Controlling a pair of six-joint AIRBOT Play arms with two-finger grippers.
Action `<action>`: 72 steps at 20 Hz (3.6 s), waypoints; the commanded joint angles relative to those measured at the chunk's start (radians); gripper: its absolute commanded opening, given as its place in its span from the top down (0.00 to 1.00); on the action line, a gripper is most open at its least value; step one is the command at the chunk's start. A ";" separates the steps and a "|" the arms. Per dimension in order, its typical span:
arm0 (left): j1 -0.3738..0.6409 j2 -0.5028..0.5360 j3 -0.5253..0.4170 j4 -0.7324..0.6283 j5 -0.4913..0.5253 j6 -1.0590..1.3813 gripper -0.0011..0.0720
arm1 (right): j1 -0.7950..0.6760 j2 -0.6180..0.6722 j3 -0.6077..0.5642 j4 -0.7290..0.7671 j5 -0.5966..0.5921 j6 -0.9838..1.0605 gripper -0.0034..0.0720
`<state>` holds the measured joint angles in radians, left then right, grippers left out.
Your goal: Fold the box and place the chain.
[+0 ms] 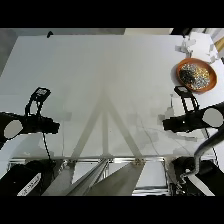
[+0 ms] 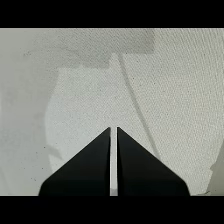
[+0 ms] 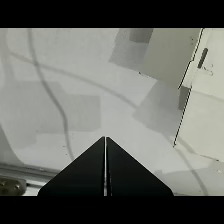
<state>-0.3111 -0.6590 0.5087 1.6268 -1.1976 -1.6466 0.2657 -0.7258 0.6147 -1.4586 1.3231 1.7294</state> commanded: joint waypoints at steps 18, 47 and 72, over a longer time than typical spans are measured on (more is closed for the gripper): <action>0.000 0.001 0.000 0.000 0.000 0.000 0.92 | -0.353 -0.055 0.044 -0.808 -0.229 -0.120 0.32; 0.000 0.001 0.000 0.000 0.000 0.000 0.92 | -0.482 -0.363 0.040 -0.319 -0.210 -0.209 0.93; 0.001 -0.199 0.001 -0.658 0.357 0.371 0.27 | 0.132 -0.077 -0.162 0.101 -0.553 -0.129 0.93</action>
<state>-0.3111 -0.7597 0.5087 1.2663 -0.9619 -1.4902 0.3943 -0.8032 0.4530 -1.3598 0.7715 1.5974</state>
